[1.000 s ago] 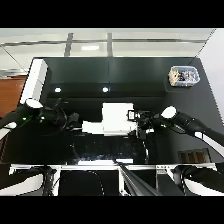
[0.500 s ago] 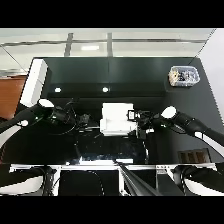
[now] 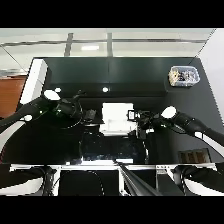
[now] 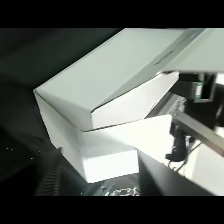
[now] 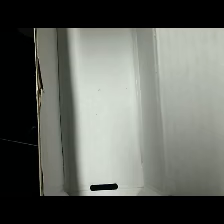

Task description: Fold the box and place the chain.

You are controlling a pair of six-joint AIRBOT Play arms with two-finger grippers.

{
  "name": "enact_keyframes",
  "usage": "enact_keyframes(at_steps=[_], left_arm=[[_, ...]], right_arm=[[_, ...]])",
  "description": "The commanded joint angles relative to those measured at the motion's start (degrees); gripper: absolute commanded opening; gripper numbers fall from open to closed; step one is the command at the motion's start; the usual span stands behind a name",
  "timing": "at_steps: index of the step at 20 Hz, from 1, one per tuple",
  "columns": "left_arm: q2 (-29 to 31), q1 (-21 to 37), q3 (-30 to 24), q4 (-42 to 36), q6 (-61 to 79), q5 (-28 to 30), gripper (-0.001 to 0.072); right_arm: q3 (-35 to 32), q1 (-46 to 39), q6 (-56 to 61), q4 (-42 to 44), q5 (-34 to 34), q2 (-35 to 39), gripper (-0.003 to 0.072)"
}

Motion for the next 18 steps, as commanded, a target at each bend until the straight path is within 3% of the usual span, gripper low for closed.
enact_keyframes(at_steps=[1,8,10,12,18], left_arm=[[0.0,-5.0,4.2,8.6,-12.0,2.3,0.0482],[0.0,-12.1,9.3,23.7,-30.8,4.7,0.0482],[0.0,-13.9,9.3,24.5,-32.9,6.8,0.0481],[0.0,-15.1,9.4,24.4,-33.7,7.8,0.0398],[0.0,-16.0,9.6,24.9,-36.5,7.6,0.0356]], right_arm=[[0.1,0.0,0.0,0.0,0.0,0.0,0.0238],[0.1,0.0,0.0,0.0,0.0,0.0,0.0237],[0.1,0.0,0.0,0.0,0.0,0.0,0.0237],[0.1,0.0,0.0,0.0,0.0,0.0,0.0237],[0.1,0.0,0.0,0.0,0.0,0.0,0.0237]])
